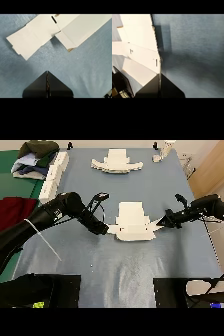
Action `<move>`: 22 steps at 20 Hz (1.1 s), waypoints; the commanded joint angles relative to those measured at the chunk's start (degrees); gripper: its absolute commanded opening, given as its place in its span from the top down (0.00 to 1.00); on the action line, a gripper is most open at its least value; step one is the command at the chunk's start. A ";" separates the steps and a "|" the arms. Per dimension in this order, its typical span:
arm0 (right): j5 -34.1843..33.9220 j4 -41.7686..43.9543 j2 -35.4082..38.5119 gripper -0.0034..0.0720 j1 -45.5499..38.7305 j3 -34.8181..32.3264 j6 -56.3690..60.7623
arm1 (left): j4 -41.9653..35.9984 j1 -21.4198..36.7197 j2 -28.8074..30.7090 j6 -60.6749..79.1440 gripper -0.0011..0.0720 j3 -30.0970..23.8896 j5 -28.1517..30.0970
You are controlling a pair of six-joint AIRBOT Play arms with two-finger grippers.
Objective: Fold the box.
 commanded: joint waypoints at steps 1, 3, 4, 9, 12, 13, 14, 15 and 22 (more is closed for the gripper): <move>3.80 0.04 3.96 0.95 3.67 -2.80 1.05 | -0.04 -0.02 0.04 0.00 0.97 0.04 2.16; 8.11 0.00 8.83 0.95 6.95 -7.78 2.05 | -0.02 -0.02 0.04 0.00 0.97 0.04 2.14; 9.90 0.00 11.65 0.95 8.70 -10.69 2.54 | -0.02 -0.02 0.04 0.00 0.97 0.04 2.19; 14.73 -1.27 23.67 0.95 16.11 -20.00 6.86 | -0.92 -0.04 0.04 -0.02 0.97 0.04 3.19; 14.01 -6.60 25.53 0.95 19.02 -20.68 15.80 | -1.27 -0.04 0.04 0.00 0.97 0.04 3.39; 14.97 -7.89 25.53 0.95 20.02 -20.68 17.00 | -1.27 -0.02 0.04 0.00 0.97 0.04 3.50; 16.15 -8.55 25.53 0.95 20.87 -20.68 17.00 | -1.60 -0.04 0.04 0.00 0.97 0.04 3.45; 17.51 -8.66 25.53 0.95 21.88 -20.68 16.96 | -1.92 -0.04 0.04 0.00 0.97 0.04 3.48; 25.14 -10.27 25.94 0.95 30.99 -21.46 16.94 | -3.21 1.73 0.04 1.81 0.96 0.07 2.56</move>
